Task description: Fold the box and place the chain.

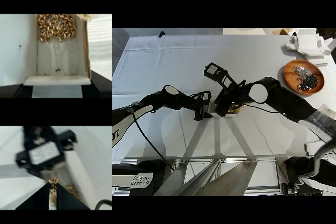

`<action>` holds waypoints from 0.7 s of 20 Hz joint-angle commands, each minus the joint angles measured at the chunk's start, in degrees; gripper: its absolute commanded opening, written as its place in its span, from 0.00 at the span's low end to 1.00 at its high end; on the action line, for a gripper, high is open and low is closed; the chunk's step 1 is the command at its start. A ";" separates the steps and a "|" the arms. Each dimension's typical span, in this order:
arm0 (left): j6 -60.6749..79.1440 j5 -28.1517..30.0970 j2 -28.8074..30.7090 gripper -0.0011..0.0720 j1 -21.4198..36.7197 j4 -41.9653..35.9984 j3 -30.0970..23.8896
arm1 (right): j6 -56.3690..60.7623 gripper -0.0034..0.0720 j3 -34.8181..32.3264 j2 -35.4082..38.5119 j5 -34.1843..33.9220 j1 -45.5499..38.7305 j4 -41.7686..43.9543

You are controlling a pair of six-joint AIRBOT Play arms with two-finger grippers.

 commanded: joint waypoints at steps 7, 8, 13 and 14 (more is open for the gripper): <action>0.04 0.00 -0.02 0.39 -0.04 0.00 0.00 | 11.52 0.06 0.04 -3.04 0.33 -0.83 -14.69; 0.04 0.00 -0.02 0.39 -0.02 0.00 0.00 | 11.52 0.06 0.04 -3.28 0.85 -0.83 -14.64; 0.02 -0.02 -0.02 0.39 -0.04 0.00 0.00 | 10.80 0.06 -0.02 -3.48 4.59 -0.83 -13.88; 0.02 0.00 -0.02 0.39 -0.04 0.00 0.00 | 9.22 0.08 -0.02 -3.41 5.46 -0.83 -13.27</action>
